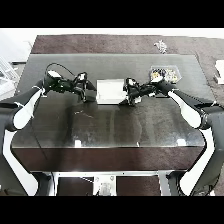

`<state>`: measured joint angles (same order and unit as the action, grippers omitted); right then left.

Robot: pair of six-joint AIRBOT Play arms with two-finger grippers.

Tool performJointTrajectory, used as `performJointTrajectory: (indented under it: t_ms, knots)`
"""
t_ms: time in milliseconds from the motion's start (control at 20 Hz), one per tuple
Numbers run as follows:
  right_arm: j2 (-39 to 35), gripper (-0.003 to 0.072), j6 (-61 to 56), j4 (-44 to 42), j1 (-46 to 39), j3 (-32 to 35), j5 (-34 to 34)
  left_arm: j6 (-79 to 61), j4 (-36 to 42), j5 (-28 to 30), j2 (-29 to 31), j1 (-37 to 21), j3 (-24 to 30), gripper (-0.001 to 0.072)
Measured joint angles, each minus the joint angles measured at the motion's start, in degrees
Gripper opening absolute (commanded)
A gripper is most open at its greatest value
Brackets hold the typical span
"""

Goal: Fold the box and place the chain.

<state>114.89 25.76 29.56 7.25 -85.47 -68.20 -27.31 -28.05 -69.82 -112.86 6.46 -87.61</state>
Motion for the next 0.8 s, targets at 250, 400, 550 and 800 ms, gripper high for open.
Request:
performJointTrajectory:
  t_ms: [250,400,550,800]
  knots:
    - [0.00,0.0592,0.00,0.00,0.00,0.00,-0.02,-0.11,0.72,-1.05,0.00,0.22,0.00,0.0717]
    - [0.00,0.0593,0.00,0.00,-0.02,0.00,0.00,-0.15,0.96,-1.55,-0.11,0.59,0.00,0.0717]
    - [0.00,0.0593,0.00,0.00,-0.02,0.00,0.00,-0.15,0.96,-1.62,-0.85,1.09,0.02,0.0716]
    - [0.00,0.0592,0.00,-0.02,0.00,0.00,0.07,-0.15,1.14,-1.07,-1.64,1.64,0.04,0.0716]
